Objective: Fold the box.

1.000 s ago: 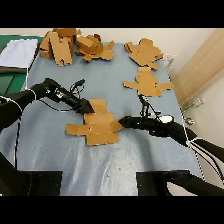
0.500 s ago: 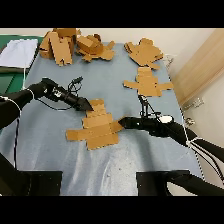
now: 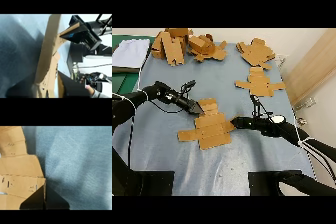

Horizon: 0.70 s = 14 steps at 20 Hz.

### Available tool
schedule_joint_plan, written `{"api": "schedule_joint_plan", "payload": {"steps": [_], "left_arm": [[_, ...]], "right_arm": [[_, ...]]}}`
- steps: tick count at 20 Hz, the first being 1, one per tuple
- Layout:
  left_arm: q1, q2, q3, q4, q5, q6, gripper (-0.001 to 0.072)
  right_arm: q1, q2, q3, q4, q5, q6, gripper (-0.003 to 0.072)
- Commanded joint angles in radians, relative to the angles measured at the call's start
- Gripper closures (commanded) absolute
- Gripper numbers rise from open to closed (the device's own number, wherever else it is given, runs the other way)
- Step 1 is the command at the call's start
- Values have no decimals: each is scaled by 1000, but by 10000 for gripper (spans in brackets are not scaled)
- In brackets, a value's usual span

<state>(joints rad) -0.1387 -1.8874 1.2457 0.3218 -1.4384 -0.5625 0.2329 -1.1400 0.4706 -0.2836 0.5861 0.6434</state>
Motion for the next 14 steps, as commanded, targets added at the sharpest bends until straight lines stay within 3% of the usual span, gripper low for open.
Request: {"api": "schedule_joint_plan", "payload": {"steps": [1, 14], "left_arm": [[1, -14, -1, -26, -27, 29, 468], [-12, -15, -1, -37, 27, 51, 491]], "right_arm": [[0, 1, 0, 0, -3, 3, 682], [0, 1, 0, 0, -3, 3, 682]]}}
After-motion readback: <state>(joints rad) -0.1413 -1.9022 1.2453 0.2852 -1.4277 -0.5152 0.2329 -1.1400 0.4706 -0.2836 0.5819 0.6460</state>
